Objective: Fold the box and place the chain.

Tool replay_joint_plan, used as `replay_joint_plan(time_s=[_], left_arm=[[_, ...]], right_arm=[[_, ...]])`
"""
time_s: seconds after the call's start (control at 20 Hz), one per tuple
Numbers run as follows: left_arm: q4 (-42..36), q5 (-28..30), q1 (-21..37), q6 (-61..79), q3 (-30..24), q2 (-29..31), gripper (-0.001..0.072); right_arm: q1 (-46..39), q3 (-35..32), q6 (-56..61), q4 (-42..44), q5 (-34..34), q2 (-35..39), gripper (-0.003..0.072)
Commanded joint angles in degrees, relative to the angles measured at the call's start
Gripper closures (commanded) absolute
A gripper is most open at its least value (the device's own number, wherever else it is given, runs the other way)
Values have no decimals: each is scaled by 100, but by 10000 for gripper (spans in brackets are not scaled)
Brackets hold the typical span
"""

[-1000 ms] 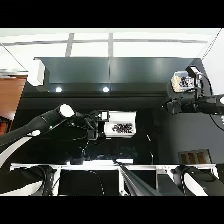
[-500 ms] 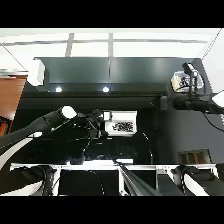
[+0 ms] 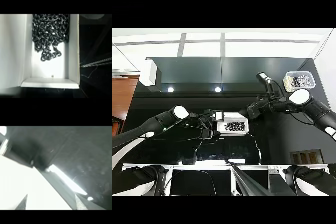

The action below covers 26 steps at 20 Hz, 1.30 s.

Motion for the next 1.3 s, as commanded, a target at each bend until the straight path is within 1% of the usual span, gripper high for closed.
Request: replay_joint_plan(time_s=[0.0,0.05,0.15,0.2,0.25,0.35,0.7,0.75,0.8,0.9,1.0,1.25], left_arm=[[2,2,-2,7,7,-2,364],[2,4,-2,7,7,-2,364],[2,0,-2,4,7,-2,364],[0,-2,-2,7,7,-2,364],[2,-4,-2,4,7,-2,364],[2,-17,-2,4,7,-2,364],[0,-17,-2,4,7,-2,364],[0,-17,-2,4,7,-2,364],[0,-17,-2,4,7,-2,364],[0,-24,-2,4,7,-2,364],[0,-39,-2,4,7,-2,364],[0,-39,-2,4,7,-2,364]], right_arm=[[42,133,-1735,-514,863,35,-12],[52,133,-2087,-481,885,35,-12],[170,131,-2389,-450,767,28,-12],[243,131,-2514,-470,765,28,1],[317,122,-2568,-516,750,26,19],[400,46,-2597,-529,625,26,19],[442,-66,-2680,-704,575,26,28],[442,-66,-2680,-704,544,26,127],[442,-66,-2680,-704,522,26,276],[442,-66,-2675,-673,422,28,278],[442,-63,-2616,-634,433,28,453],[442,-68,-2428,-636,476,26,447]])
